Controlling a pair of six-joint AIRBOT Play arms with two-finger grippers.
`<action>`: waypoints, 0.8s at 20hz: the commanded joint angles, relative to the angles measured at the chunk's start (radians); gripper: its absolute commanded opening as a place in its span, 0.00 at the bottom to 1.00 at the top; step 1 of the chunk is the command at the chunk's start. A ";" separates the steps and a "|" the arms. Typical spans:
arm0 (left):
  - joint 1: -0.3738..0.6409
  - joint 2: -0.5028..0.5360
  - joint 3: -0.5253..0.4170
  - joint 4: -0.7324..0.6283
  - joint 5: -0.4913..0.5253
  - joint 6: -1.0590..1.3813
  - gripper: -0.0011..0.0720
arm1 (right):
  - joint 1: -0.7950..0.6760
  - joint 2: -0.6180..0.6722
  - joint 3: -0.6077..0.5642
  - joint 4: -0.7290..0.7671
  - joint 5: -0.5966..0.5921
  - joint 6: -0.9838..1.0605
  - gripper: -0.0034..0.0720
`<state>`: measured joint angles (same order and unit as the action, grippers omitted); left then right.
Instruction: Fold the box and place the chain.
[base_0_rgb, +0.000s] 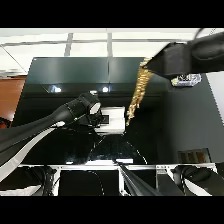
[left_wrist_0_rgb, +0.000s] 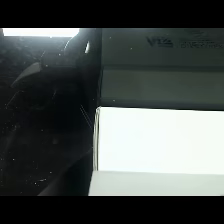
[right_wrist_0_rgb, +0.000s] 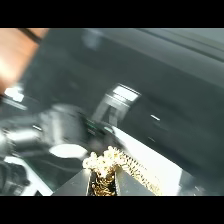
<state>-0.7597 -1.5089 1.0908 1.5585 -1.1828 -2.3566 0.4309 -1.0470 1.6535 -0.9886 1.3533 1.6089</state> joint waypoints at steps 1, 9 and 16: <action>0.000 -0.001 0.000 0.000 0.001 0.000 0.05 | 0.080 -0.023 -0.025 0.046 -0.125 0.010 0.06; 0.000 -0.001 0.000 0.000 0.001 0.000 0.05 | 0.099 -0.053 -0.294 0.021 -0.124 0.011 0.06; 0.000 -0.001 0.000 0.000 0.001 0.000 0.05 | 0.119 -0.053 -0.455 0.033 -0.183 0.036 0.06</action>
<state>-0.7597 -1.5089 1.0908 1.5585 -1.1816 -2.3569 0.5362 -1.1000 1.2583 -0.9817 1.2102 1.6360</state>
